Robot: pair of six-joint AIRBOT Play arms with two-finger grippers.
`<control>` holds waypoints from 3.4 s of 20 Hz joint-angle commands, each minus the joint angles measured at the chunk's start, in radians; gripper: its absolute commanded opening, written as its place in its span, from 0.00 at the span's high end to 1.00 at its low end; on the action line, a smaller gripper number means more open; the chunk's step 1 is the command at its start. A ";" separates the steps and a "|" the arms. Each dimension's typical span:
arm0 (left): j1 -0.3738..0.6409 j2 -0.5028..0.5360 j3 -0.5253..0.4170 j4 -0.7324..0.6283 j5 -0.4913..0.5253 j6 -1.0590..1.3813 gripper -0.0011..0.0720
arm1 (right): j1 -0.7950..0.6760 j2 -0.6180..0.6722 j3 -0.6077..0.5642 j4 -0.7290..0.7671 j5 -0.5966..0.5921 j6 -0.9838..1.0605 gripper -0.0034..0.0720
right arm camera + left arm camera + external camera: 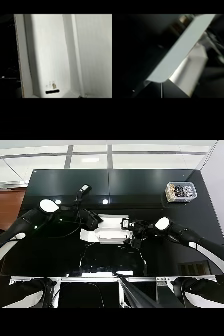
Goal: Fold the box and place the chain.
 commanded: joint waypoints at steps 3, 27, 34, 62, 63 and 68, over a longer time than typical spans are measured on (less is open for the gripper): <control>-0.003 -0.129 -0.003 0.035 0.098 0.011 0.95 | 0.000 0.000 0.001 0.002 0.000 0.001 0.70; 0.088 0.127 -0.214 0.154 0.011 0.860 0.01 | 0.000 0.000 0.001 0.002 0.000 0.001 0.70; -0.030 0.084 -0.192 0.235 0.064 0.732 0.05 | 0.000 0.000 0.001 0.002 0.000 0.001 0.70; -0.071 -0.074 -0.145 -0.017 0.046 0.732 0.38 | 0.000 0.000 0.001 0.002 0.000 0.001 0.70; -0.071 -0.074 -0.145 -0.012 0.043 0.735 0.57 | 0.000 0.000 0.001 0.002 0.000 0.001 0.70; -0.063 -0.052 -0.143 0.015 0.042 0.704 0.35 | 0.000 0.000 0.001 0.002 0.000 0.001 0.70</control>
